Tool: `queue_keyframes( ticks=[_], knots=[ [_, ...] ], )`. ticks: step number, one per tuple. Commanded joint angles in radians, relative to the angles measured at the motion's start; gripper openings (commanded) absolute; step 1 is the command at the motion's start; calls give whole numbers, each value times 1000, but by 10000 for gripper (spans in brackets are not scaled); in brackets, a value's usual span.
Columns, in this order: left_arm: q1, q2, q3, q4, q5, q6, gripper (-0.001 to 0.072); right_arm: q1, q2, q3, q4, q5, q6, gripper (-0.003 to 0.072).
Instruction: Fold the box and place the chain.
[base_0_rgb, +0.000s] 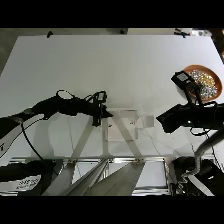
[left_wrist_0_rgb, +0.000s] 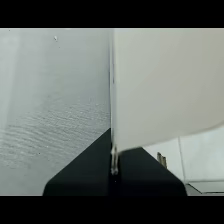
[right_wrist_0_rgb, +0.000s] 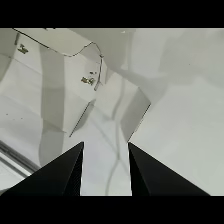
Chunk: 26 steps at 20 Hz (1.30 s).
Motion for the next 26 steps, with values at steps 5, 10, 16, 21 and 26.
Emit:
queue_keyframes(
  ticks=[5, 10, 16, 21, 26],
  knots=[
    [-2, -37, 0, -28, 5, 62, 3, 1, 3, 0, -2, -6, -1, 317],
    [-3, -37, 0, -21, 17, 62, 4, 1, 3, 0, -2, -5, 0, 317],
    [-3, -37, 0, -10, 39, 62, 5, 1, 3, 0, -2, -5, 0, 317],
    [-3, -37, 0, 34, 48, 61, 5, 1, 3, 0, -2, -5, 0, 317],
    [-3, -36, 0, 32, 48, 60, 11, 1, 3, 0, -2, -1, -8, 317]
  ],
)
